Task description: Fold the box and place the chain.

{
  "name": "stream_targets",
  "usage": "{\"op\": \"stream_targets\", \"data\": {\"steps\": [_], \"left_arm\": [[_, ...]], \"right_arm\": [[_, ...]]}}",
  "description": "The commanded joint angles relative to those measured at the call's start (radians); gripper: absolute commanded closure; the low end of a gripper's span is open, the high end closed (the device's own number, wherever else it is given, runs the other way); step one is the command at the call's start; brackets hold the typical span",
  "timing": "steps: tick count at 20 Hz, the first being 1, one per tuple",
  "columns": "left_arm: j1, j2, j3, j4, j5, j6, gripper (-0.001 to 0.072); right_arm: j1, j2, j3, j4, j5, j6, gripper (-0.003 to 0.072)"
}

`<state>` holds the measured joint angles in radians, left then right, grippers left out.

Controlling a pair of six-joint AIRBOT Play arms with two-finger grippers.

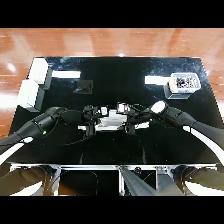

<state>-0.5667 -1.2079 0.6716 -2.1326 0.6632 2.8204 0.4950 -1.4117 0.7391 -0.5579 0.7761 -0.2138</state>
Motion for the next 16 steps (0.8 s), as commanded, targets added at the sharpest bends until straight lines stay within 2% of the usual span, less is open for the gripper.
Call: {"op": "stream_targets", "data": {"steps": [1, 4, 8, 10, 13, 16], "left_arm": [[0.007, 0.024, 0.019, 0.165, 0.058, -0.19, 0.0686], [0.044, 0.091, 0.021, 0.302, 0.132, -0.351, 0.0686], [0.171, 0.234, 0.02, 0.311, 0.182, -0.578, 0.0686], [0.25, 0.278, 0.02, 0.311, 0.248, -0.721, 0.0686], [0.387, 0.275, 0.016, 0.311, 0.417, -0.951, 0.0686], [0.521, 0.242, -0.002, 0.3, 0.527, -1.064, 0.0685]], "right_arm": [[-0.001, 0.0, 0.001, -0.001, -0.002, -0.001, 0.0128], [-0.001, 0.0, 0.001, -0.001, -0.003, 0.001, 0.0128], [-0.001, 0.0, 0.001, -0.001, -0.014, 0.001, 0.0128], [-0.001, 0.0, 0.001, -0.001, -0.021, 0.001, 0.0127], [-0.001, 0.0, 0.001, -0.001, -0.022, 0.0, 0.0127], [-0.001, 0.0, 0.001, -0.001, -0.026, 0.0, 0.0125]]}}
